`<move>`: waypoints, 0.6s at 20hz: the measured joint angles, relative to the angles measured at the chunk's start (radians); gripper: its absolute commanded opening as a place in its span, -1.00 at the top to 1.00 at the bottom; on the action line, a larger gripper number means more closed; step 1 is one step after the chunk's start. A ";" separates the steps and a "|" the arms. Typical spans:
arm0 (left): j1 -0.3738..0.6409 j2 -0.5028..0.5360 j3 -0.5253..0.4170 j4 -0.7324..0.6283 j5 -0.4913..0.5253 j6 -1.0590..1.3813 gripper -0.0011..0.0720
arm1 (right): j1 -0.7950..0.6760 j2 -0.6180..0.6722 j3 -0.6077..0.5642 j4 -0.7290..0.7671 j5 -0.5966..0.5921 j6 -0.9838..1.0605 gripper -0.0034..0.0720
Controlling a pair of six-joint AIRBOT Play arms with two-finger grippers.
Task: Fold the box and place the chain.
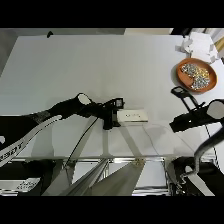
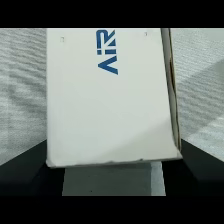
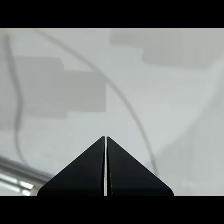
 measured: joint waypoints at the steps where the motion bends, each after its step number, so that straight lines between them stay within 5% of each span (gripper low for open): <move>1: 0.000 0.000 0.000 0.000 0.000 0.000 0.40 | -0.058 -0.011 0.000 -0.013 0.009 0.019 0.87; 6: 0.000 0.000 0.000 0.000 0.000 0.000 0.40 | -0.288 -0.044 0.001 -0.037 0.045 0.069 0.87; 11: 0.000 0.000 0.000 -0.002 0.000 0.001 0.42 | -0.360 -0.051 0.001 -0.038 0.071 0.084 0.87; 12: 0.000 0.000 0.000 -0.008 0.000 0.005 0.63 | -0.365 -0.051 0.001 -0.039 0.073 0.087 0.87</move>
